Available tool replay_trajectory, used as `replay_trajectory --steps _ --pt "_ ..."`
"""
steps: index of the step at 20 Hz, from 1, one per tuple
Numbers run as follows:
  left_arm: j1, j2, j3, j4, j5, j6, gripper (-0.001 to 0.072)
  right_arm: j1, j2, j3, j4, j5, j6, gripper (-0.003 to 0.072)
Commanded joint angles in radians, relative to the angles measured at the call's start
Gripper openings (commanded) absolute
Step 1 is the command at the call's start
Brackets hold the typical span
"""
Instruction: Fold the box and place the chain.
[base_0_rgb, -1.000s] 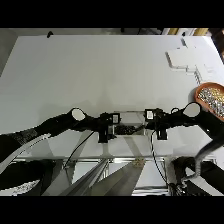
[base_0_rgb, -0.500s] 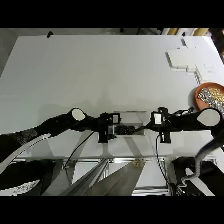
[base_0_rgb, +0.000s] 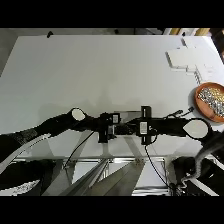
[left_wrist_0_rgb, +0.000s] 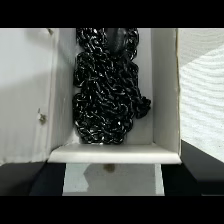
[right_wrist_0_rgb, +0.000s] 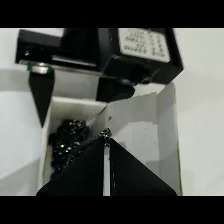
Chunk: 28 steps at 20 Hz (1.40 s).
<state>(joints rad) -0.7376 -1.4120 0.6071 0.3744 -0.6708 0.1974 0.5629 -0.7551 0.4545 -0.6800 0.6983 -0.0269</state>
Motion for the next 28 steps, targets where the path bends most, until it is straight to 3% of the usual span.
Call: replay_trajectory --steps 1,5,8,11,14,17,23,28 --pt "0.0 0.0 0.001 0.0 0.0 0.0 0.0173 0.053 -0.037 0.0 0.008 -0.109 0.007 0.0013" --pt "0.0 0.0 0.001 0.0 0.0 0.0 0.0173 0.053 -0.048 0.0 -0.102 -0.106 0.121 0.0032" --pt "0.0 0.0 0.001 0.0 0.0 0.0 0.0173 0.053 -0.045 0.0 -0.216 -0.079 0.208 0.0191" --pt "0.0 0.0 0.001 0.0 0.0 0.0 0.0173 0.052 -0.017 0.0 -0.338 0.019 0.26 0.0191" --pt "0.0 0.0 0.001 0.0 0.0 0.0 0.0173 0.052 0.026 0.0 -0.556 0.124 0.355 0.0189" --pt "0.0 0.0 0.001 0.0 0.0 0.0 0.0173 0.042 0.089 0.0 -0.702 0.169 0.396 0.0189" --pt "0.0 0.0 0.001 0.0 0.0 0.0 0.0173 -0.262 0.135 0.0 -0.695 0.212 0.324 0.019" --pt "0.0 0.0 0.001 0.0 0.0 0.0 0.0173 -0.502 -0.02 0.0 -0.559 0.257 0.068 0.019"
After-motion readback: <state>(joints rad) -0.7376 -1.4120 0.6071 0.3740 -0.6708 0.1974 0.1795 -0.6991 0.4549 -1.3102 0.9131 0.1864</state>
